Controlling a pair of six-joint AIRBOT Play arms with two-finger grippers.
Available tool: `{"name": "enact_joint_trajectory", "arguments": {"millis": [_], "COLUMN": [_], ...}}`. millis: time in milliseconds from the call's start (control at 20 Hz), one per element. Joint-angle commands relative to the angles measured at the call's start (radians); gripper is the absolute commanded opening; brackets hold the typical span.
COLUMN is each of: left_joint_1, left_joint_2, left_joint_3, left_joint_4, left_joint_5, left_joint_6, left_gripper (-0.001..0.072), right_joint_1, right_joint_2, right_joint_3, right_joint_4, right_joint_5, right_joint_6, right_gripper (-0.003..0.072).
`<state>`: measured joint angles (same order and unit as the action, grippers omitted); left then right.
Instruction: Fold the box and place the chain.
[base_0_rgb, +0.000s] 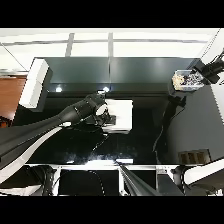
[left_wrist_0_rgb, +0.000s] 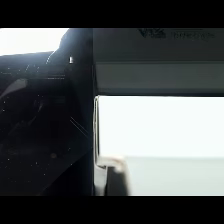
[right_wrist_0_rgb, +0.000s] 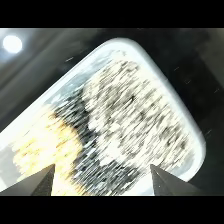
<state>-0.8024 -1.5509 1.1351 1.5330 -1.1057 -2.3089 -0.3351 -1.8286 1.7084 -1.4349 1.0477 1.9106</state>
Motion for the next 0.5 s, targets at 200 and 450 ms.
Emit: {"name": "enact_joint_trajectory", "arguments": {"millis": [200,450], "left_joint_1": [0.0,0.0], "left_joint_2": [0.0,0.0], "left_joint_3": [0.0,0.0], "left_joint_4": [0.0,0.0], "left_joint_5": [-0.002,-0.002], "left_joint_6": [0.001,0.001], "left_gripper": [0.003,0.003], "right_joint_1": [-0.007,-0.006], "right_joint_2": [-0.127,-0.165], "right_joint_3": [0.083,0.083], "right_joint_4": [-0.061,-0.059], "right_joint_5": [-0.016,-0.035], "right_joint_6": [0.023,0.023], "right_gripper": [0.072,0.072]}}
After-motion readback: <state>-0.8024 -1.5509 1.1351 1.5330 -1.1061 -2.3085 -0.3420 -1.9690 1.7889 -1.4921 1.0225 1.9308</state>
